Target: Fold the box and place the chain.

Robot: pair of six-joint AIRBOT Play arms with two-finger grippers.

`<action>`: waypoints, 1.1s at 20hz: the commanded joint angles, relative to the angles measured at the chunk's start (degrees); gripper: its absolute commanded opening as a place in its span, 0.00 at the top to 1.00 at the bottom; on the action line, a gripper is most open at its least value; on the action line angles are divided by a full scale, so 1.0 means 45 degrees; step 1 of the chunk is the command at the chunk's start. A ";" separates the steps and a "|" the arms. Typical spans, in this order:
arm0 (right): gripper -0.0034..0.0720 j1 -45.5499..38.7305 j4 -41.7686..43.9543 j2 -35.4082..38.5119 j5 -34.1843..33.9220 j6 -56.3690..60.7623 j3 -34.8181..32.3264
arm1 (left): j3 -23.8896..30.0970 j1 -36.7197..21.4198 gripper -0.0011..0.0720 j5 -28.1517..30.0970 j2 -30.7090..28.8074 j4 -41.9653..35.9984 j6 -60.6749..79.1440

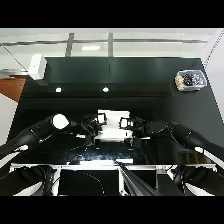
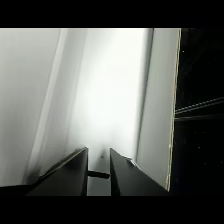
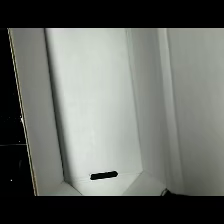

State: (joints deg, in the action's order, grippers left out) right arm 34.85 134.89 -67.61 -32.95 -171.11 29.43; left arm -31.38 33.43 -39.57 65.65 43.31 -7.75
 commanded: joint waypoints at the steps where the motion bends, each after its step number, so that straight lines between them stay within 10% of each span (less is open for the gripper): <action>1: 0.49 0.0010 0.0010 -0.0010 -0.0005 0.0015 0.0005 | 0.0005 0.0049 0.63 0.0034 0.0010 0.0432 0.0005; 6: 0.49 0.0005 0.0010 -0.0010 -0.0005 0.0015 0.0005 | 0.0000 0.0049 0.60 -0.0034 0.0010 0.0641 -0.0044; 8: 0.49 0.0005 0.0010 -0.0010 -0.0005 0.0015 0.0005 | -0.0010 -0.0010 0.93 0.0005 -0.0024 0.0656 -0.0039; 12: 0.49 0.0010 0.0010 -0.0010 -0.0010 0.0015 0.0005 | -0.0010 -0.0729 0.95 -0.0253 -0.0690 0.0709 -0.0714; 22: 0.49 0.0010 0.0010 -0.0010 -0.0010 0.0015 0.0005 | -0.0005 -0.6295 0.95 -0.2050 -0.5056 0.0738 -0.5688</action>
State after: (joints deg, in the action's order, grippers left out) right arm 34.85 134.93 -67.61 -32.99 -171.06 29.43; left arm -31.40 13.37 -47.24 47.29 46.54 -22.24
